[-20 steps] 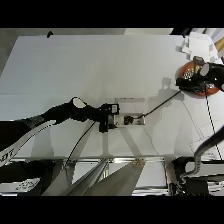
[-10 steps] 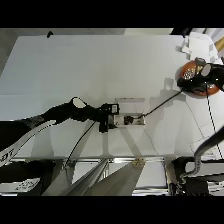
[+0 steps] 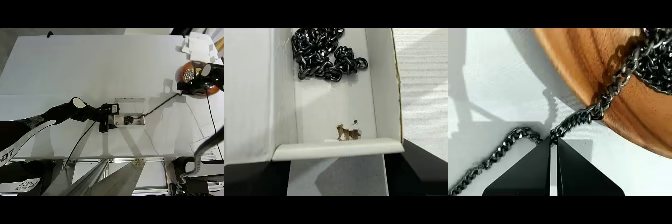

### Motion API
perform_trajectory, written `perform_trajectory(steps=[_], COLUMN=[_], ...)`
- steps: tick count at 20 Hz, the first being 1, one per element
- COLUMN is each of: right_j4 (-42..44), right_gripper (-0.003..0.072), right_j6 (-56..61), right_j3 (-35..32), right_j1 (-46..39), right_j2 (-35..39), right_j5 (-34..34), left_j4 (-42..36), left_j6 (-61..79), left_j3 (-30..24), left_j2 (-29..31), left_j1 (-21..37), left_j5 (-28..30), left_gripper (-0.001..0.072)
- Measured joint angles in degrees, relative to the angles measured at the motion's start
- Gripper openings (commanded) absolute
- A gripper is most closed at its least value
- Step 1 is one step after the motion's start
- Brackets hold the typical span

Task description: Fold the box and place the chain.

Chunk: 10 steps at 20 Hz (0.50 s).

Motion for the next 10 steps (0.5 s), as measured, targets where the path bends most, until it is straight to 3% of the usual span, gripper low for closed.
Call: perform_trajectory(steps=[10], right_j4=[6.62], right_gripper=[0.0018], right_j6=[-9.73], right_j3=[-0.04], right_j1=[-0.02], right_j2=[16.52], right_j5=[7.58], left_j4=[0.0], left_j6=[0.0], left_j3=[0.0], left_j2=[0.0], left_j1=[0.0], left_j5=[0.0], left_gripper=[0.0273])
